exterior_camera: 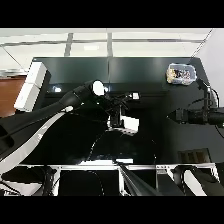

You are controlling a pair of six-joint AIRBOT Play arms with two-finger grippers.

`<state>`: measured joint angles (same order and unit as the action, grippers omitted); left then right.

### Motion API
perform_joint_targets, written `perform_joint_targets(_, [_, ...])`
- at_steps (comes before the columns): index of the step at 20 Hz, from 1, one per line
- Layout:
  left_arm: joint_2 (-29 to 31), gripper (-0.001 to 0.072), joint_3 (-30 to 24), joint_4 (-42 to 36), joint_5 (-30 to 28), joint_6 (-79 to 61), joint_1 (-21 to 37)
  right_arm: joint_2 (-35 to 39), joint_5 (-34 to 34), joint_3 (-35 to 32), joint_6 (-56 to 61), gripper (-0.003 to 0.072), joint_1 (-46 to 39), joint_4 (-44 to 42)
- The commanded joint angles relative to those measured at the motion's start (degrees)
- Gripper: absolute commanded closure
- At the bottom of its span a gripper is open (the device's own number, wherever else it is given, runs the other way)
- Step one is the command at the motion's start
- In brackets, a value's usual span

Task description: Fold the box and place the chain.

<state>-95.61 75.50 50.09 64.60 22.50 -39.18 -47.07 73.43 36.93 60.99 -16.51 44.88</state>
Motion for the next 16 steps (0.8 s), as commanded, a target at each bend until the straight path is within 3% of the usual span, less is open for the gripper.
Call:
perform_joint_targets(1, [-0.1, 0.0004, 0.0, 0.2, 2.0, -0.2, 0.0, 0.0, -0.1, 0.0, 0.0, 0.0674, 0.0, 0.0])
perform_joint_targets(9, [-0.1, 0.0003, 0.0, 5.9, 1.4, -0.4, -1.9, 0.0, -0.2, 0.0, 0.0, 0.0674, 0.0, 0.0])
perform_joint_targets(16, [-0.8, 0.001, 0.0, 15.2, -5.9, 0.5, -7.3, 0.0, -0.2, 0.0, 0.0, 0.0673, 0.0, 0.0])
